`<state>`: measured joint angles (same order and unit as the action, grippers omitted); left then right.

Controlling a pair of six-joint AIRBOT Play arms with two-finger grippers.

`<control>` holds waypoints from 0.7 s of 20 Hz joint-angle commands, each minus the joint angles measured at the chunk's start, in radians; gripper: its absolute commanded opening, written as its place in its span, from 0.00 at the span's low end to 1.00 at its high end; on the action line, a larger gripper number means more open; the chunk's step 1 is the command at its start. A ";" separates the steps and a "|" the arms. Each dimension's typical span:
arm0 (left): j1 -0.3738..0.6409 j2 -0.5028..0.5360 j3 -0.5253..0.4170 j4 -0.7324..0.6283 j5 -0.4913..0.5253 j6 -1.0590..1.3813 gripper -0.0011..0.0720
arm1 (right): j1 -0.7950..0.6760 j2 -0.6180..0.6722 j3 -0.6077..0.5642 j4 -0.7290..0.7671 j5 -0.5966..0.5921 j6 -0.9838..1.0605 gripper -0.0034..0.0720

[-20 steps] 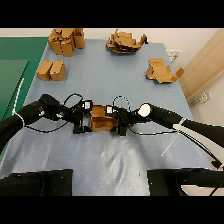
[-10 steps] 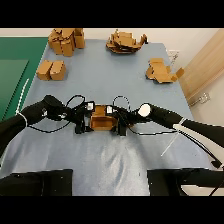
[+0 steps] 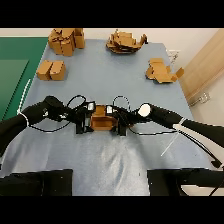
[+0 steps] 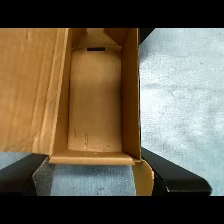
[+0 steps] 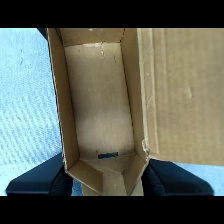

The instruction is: Fold the box.

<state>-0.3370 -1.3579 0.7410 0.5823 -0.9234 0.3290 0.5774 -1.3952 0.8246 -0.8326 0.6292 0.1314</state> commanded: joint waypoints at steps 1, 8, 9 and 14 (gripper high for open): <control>-0.020 -0.001 0.000 0.002 0.000 0.000 0.97 | 0.001 0.000 0.000 0.000 0.001 0.000 0.56; -0.024 -0.001 0.000 0.023 -0.001 0.000 0.43 | 0.001 0.000 0.000 0.000 0.001 0.000 0.56; -0.024 -0.001 0.000 0.023 -0.001 0.000 0.43 | 0.001 0.000 0.000 0.000 0.001 0.000 0.56; -0.024 -0.001 0.000 0.024 0.005 0.000 0.43 | 0.000 0.013 0.000 -0.007 0.004 0.061 0.86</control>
<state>-0.3618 -1.3582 0.7410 0.6022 -0.9260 0.3298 0.5781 -1.3911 0.8242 -0.8318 0.6384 0.1539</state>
